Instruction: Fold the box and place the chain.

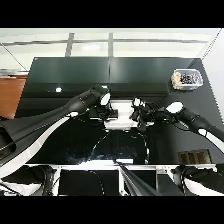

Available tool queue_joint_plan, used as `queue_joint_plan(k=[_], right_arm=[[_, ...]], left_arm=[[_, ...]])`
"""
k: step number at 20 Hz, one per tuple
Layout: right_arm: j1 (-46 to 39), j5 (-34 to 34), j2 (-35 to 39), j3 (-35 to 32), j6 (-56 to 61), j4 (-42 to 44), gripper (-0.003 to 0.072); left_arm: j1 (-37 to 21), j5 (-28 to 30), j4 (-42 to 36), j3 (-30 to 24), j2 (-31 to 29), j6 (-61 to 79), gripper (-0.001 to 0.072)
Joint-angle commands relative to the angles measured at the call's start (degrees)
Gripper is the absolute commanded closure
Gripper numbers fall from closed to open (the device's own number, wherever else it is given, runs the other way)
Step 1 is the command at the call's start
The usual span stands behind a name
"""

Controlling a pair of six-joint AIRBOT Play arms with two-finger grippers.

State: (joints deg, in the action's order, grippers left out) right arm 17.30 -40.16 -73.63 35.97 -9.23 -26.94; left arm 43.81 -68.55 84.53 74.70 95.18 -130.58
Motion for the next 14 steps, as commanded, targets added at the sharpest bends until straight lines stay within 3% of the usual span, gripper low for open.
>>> queue_joint_plan(k=[1, 5, 8, 11, 14], right_arm=[[-1.14, -0.31, 2.40, 0.11, 6.58, -1.64, 0.0673], [-9.35, -6.21, 11.47, 2.34, 31.82, -12.90, 0.0673], [-23.06, -4.37, 15.39, 4.00, 47.65, -18.67, 0.0673], [-35.54, -5.38, 12.09, 3.34, 69.44, -20.06, 0.0673], [-39.50, -13.46, 5.16, 2.64, 74.69, -15.15, 0.0672]], left_arm=[[0.04, 0.70, 0.04, 0.04, 0.02, -0.04, 0.0682], [0.02, 1.11, 0.02, 0.04, 0.02, -0.35, 0.0682], [0.09, 1.25, 0.00, 0.04, 0.02, -0.37, 0.0682], [0.02, 1.77, 0.02, 0.04, 0.02, -0.37, 0.0682], [0.04, 2.10, 0.02, 0.04, 0.02, -0.37, 0.0682]])
